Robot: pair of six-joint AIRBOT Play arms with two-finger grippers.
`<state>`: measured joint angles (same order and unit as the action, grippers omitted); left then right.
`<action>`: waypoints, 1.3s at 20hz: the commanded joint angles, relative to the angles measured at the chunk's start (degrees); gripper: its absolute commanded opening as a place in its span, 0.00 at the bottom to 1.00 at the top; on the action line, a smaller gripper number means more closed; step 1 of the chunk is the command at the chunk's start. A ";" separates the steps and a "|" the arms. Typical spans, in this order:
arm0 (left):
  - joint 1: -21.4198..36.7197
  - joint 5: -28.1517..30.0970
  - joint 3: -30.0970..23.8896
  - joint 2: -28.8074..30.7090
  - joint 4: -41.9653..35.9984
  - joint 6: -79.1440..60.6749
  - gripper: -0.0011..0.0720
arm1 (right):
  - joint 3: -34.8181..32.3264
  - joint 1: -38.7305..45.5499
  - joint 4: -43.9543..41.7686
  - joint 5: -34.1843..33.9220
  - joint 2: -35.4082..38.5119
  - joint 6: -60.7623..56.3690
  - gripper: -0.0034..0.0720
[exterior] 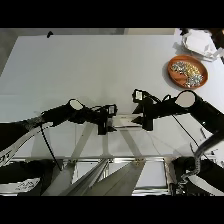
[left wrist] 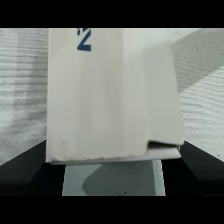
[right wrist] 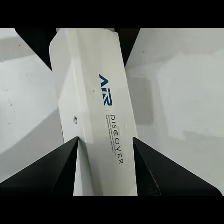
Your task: Fold the box and place the chain.
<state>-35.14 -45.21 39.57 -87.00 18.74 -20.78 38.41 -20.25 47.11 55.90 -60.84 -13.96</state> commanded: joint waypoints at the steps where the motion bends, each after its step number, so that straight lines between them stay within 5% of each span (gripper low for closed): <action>1: 0.02 -0.02 -0.02 0.04 0.04 0.02 0.52 | -0.98 -0.04 0.00 -1.14 0.83 -1.20 0.49; 9: 0.02 -0.02 -0.02 0.04 0.04 0.02 0.52 | -5.44 -0.04 -0.44 -7.08 0.81 -1.22 0.49; 19: 0.02 -0.02 -0.02 0.04 0.04 0.02 0.52 | -5.79 -0.70 -0.39 -4.20 0.83 -1.18 0.49; 21: 0.02 -0.02 -0.02 0.04 0.04 0.02 0.52 | -6.34 -2.14 -0.35 -4.11 0.83 -1.16 0.58; 26: 0.02 -0.02 -0.02 0.04 0.04 0.02 0.52 | -6.45 -3.13 -0.07 -4.42 0.83 -1.18 0.59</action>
<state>-35.11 -45.28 39.57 -87.00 18.92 -20.88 32.12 -22.85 46.96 50.74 -59.96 -15.07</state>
